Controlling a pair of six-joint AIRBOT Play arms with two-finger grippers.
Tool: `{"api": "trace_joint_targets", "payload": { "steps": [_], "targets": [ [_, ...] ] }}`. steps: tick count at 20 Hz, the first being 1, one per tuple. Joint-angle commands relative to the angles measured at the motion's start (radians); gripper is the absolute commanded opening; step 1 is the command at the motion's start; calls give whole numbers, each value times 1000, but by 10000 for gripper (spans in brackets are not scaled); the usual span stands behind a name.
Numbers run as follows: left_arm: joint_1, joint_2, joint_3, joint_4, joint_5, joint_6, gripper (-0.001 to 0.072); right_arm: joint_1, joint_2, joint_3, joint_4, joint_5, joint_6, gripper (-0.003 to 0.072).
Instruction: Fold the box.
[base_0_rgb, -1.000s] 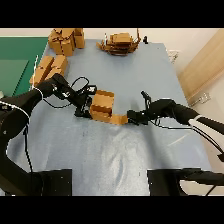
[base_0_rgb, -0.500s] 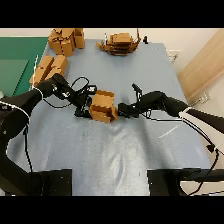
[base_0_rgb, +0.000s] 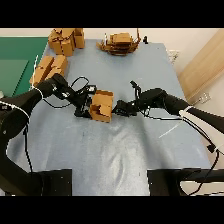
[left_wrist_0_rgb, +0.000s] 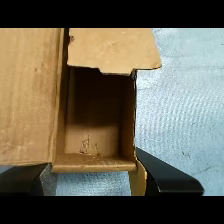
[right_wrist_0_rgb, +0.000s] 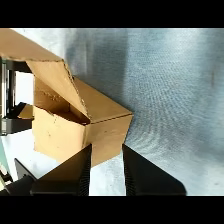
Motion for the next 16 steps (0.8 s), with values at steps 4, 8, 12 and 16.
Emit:
{"api": "trace_joint_targets", "payload": {
  "steps": [4,8,12,16],
  "targets": [
    [-2,-1,0,0,0,-1,343,26,2,2,36,2,2,277],
    [-2,-1,0,0,-4,-1,343,26,12,2,5,-55,25,263],
    [-2,-1,0,-1,-4,-1,343,24,35,2,-24,-73,43,98],
    [-2,-1,0,0,-4,-1,343,24,41,2,-24,-84,51,116]
  ]
}}
